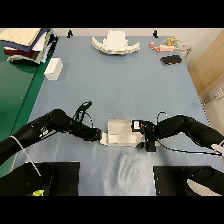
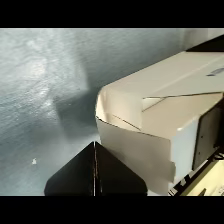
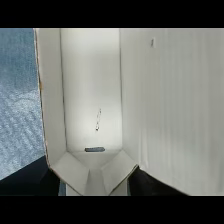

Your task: Fold the box.

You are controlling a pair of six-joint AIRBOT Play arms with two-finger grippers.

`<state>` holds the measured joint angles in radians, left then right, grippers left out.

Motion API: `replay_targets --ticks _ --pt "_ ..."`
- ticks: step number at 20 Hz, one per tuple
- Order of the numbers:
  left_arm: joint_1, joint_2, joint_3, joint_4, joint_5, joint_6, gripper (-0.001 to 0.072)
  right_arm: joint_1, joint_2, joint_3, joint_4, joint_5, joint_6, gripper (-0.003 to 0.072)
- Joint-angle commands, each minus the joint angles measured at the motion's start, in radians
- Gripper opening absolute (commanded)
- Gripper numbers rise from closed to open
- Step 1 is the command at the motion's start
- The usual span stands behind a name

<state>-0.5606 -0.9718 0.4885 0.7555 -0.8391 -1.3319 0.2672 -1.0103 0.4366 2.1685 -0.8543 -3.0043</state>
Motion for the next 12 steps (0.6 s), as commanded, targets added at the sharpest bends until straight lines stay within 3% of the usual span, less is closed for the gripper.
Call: replay_targets --ticks 1,2,3,12 --pt "-0.005 -0.001 0.049 -0.016 -0.036 0.0 0.0018 0.0 0.001 0.001 0.0 0.0 0.0 0.0499" --pt "-0.005 -0.001 0.058 -0.016 -0.036 -0.001 0.0203 0.0 0.001 0.001 0.0 0.0 0.0 0.0499" --pt "-0.005 -0.001 0.063 -0.02 -0.035 -0.003 0.0443 0.0 0.001 0.001 0.0 0.0 0.0 0.0499" --pt "-0.005 -0.001 0.066 -0.092 -0.027 0.0 0.0452 0.0 0.001 0.001 0.0 0.0 0.0 0.0499"
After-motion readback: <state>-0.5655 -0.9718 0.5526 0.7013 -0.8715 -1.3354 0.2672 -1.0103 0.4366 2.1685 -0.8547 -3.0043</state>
